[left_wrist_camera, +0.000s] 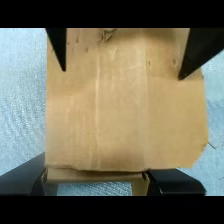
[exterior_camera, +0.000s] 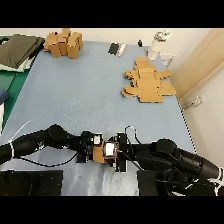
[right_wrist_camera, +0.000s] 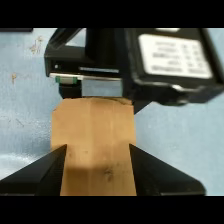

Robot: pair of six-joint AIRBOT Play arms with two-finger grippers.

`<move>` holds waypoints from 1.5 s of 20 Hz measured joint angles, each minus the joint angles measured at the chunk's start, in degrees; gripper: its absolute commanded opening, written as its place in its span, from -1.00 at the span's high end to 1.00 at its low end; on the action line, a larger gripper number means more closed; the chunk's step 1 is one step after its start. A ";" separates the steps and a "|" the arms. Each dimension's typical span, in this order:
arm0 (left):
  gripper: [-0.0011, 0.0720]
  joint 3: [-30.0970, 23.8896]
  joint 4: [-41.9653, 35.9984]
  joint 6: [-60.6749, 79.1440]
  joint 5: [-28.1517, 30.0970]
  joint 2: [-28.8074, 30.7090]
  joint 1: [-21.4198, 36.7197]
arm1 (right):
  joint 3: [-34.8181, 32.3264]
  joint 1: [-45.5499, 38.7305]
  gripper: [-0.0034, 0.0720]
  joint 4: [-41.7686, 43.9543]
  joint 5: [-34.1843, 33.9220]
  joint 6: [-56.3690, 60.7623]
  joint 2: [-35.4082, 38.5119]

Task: Fold the box.

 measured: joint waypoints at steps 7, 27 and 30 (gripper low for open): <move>-0.46 0.00 0.02 0.00 0.00 0.00 0.00 | 0.00 0.35 -0.67 -1.62 -0.07 -1.70 -3.37; -0.46 0.00 0.00 0.00 -0.02 0.02 0.00 | 2.56 3.43 -0.15 -11.30 0.66 1.62 -4.33; -0.46 0.00 -0.04 -0.04 0.09 0.02 0.00 | 3.19 3.52 -0.15 -14.32 0.28 3.80 -4.33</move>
